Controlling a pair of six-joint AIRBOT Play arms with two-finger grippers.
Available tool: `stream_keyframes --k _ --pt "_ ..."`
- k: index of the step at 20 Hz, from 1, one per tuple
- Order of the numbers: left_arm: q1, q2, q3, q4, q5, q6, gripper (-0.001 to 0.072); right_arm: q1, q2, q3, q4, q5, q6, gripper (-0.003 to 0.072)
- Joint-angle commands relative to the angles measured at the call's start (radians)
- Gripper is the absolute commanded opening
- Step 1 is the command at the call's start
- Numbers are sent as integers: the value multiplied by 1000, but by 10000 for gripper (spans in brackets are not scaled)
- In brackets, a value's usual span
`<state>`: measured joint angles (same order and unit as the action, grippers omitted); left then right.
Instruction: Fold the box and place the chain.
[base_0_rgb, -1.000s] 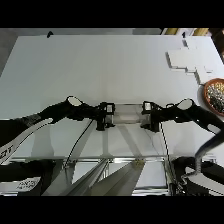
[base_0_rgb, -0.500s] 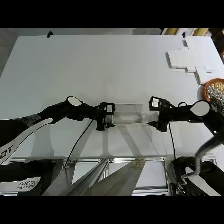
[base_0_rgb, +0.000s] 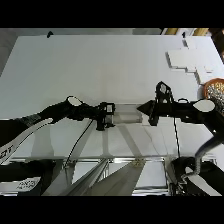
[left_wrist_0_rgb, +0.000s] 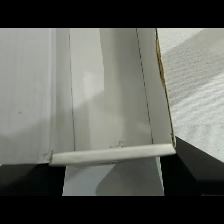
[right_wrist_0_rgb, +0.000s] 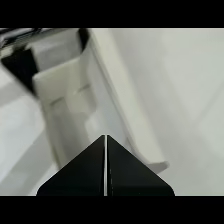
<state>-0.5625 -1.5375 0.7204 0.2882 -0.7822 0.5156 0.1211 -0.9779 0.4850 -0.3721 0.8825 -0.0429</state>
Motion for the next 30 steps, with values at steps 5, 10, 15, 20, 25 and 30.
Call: stream_keyframes --k 5,10,15,20,25,30 --pt "0 0 0 0 0 0 9 0 -326 1 284 -259 -85 15" --pt "0 -1 0 0 0 0 9 0 -283 16 285 -213 -21 15" --pt "0 -1 0 0 0 0 9 -1 13 29 -66 -198 178 14" --pt "0 -1 0 0 0 0 9 0 210 29 -594 83 177 14" --pt "0 -1 0 0 0 0 9 18 165 19 -718 179 80 74" --pt "0 0 0 -1 -3 0 9 66 92 5 -668 93 -64 135"
